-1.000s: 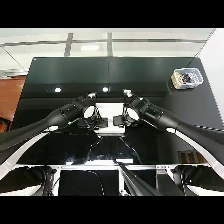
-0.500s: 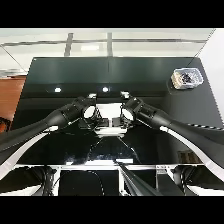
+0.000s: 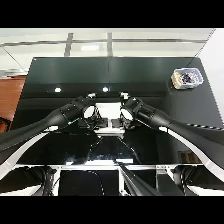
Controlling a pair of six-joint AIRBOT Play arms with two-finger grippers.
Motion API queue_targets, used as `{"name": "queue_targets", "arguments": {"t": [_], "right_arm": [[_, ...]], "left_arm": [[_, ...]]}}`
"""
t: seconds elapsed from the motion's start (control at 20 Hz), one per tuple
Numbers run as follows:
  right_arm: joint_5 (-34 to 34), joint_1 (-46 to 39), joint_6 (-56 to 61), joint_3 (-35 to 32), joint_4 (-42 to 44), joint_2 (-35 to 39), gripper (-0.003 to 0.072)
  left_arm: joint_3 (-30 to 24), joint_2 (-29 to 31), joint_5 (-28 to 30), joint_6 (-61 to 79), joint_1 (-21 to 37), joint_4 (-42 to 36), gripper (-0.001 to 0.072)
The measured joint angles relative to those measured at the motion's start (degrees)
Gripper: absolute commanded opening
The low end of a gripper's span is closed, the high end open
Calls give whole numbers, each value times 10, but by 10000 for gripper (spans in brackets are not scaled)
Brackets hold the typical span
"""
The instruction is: Fold the box and place the chain.
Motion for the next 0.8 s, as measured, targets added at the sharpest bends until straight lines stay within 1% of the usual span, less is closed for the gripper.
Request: {"name": "queue_targets", "arguments": {"t": [0.05,0.25,0.3,0.35,0.4,0.6,0.8], "right_arm": [[-3,0,1,0,3,0,11],[-1,0,4,0,3,0,13],[-2,0,4,0,3,0,89],[0,0,0,0,3,0,317],[2,0,-1,0,1,2,343],[0,-1,-24,1,-1,34,343],[15,-11,-59,1,-20,123,342]], "left_arm": [[0,0,1,0,0,-1,30],[0,0,1,-2,0,-5,30],[0,0,1,-2,0,-4,30],[0,0,3,1,0,-2,30],[0,0,0,2,0,0,30],[0,0,1,1,0,0,30],[0,0,1,0,0,-1,30]]}}
